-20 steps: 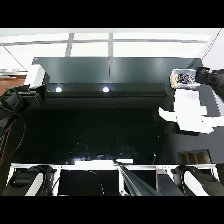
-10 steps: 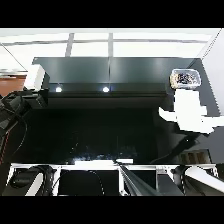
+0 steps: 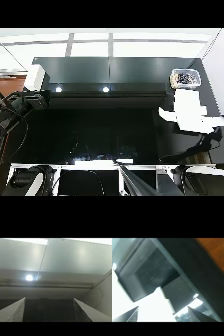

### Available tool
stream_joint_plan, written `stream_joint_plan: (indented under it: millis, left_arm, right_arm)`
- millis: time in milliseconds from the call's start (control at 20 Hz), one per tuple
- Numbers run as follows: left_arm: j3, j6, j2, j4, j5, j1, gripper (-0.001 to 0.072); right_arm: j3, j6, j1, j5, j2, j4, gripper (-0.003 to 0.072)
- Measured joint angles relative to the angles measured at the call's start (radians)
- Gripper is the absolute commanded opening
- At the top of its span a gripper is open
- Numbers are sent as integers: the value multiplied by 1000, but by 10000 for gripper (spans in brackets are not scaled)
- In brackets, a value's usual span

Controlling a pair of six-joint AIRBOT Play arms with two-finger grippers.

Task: Fold the box and place the chain.

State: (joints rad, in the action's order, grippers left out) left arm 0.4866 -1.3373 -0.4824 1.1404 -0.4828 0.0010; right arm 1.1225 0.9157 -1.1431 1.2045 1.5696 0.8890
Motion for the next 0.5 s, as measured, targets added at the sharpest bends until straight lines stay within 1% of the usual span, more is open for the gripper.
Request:
stream_joint_plan:
  millis: [200, 250, 300, 350, 400, 500]
  left_arm:
    - [0, -2, 0, -1, 0, 0, 714]
    - [0, -2, 0, -2, 0, 0, 714]
    - [0, -2, 0, -2, 0, 0, 714]
    - [0, -2, 0, -2, 0, 0, 714]
    - [0, -2, 0, -2, -1, 0, 713]
    - [0, -1, 0, -2, -2, 0, 714]
  right_arm:
    - [32, -34, 53, 85, 22, 0, 720]
    - [44, -39, 63, 100, 25, 4, 680]
    - [53, -42, 70, 114, 27, 6, 435]
    - [60, -41, 76, 127, 28, 12, 160]
    - [66, -41, 82, 140, 29, 19, 15]
    - [72, -38, 89, 164, 30, 37, 14]
